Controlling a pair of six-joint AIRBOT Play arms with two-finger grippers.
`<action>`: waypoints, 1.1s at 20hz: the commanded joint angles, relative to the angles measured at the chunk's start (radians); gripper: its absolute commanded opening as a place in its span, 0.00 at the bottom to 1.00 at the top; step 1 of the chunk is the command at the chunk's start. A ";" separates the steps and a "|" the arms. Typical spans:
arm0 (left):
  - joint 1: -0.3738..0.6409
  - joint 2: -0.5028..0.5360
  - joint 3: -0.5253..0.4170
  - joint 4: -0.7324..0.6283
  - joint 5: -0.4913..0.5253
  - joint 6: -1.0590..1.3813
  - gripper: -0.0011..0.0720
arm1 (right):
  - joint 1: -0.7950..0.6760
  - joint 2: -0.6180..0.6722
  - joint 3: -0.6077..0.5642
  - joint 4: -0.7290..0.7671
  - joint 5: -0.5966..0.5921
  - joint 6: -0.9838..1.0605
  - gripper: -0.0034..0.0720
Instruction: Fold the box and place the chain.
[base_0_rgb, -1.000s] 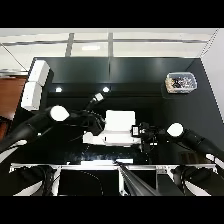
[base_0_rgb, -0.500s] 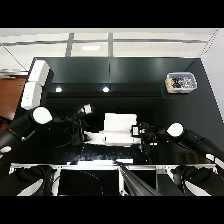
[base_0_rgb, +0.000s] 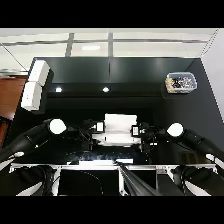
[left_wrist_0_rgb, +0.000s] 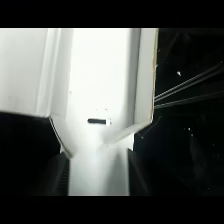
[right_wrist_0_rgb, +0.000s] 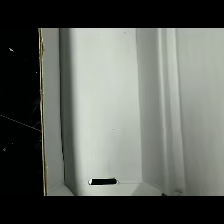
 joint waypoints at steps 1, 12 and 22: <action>-0.032 -0.014 -0.003 -0.034 0.031 0.016 0.49 | 0.000 0.000 -0.001 0.000 0.000 0.000 0.45; -0.032 -0.021 -0.003 -0.092 0.060 0.016 0.33 | 0.000 0.000 -0.001 0.000 0.000 0.000 0.45; -0.083 -0.084 -0.003 -0.243 0.112 0.043 0.33 | 0.000 0.000 -0.001 0.000 0.000 0.000 0.45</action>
